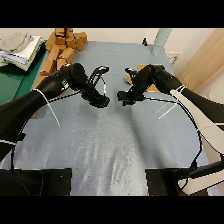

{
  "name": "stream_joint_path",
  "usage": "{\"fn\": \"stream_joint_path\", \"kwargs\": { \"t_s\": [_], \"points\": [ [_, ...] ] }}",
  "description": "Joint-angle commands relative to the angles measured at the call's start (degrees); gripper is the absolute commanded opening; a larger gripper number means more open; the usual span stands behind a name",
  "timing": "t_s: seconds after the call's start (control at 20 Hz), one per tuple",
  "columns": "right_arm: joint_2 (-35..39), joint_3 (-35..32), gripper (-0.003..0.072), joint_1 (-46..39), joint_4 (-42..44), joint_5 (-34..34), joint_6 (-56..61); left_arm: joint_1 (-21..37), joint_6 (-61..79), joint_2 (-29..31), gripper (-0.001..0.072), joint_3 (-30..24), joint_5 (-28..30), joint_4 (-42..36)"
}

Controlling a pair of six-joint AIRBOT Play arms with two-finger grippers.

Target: Fold the box.

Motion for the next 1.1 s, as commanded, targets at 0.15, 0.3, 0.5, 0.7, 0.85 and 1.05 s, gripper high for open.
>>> {"fn": "stream_joint_path", "kwargs": {
  "t_s": [0.15, 0.3, 0.5, 0.7, 0.85, 1.05],
  "points": [
    [0.0, 0.0, 0.0006, 0.0, 0.0, 0.0, 0.0, 0.0, 0.0, 0.0, 0.0012, 0.0, 0.0, 0.0],
    [0.0, 0.0, 0.0006, 0.0, 0.0, 0.0, 0.0, 0.0, 0.0, 0.0, 0.0012, 0.0, 0.0, 0.0],
    [0.0, 0.0, 0.0006, 0.0, 0.0, 0.0, 0.0, 0.0, 0.0, 0.0, 0.0012, 0.0, 0.0, 0.0],
    [-0.2, 0.0, 0.0007, 0.0, 0.7, 2.2, 0.2, 0.0, 0.0, 0.0, 0.0012, 0.0, 0.0, 0.0],
    [-0.2, 1.7, 0.0017, -1.3, -1.5, 2.4, 4.3, 0.0, 0.0, 0.0, 0.0012, 0.0, 0.0, 0.0],
    [-0.2, 13.3, 0.0388, -13.9, -7.8, -4.1, 7.1, 0.0, 0.0, 0.0, 0.0012, 0.0, 0.0, 0.0]
  ]
}}
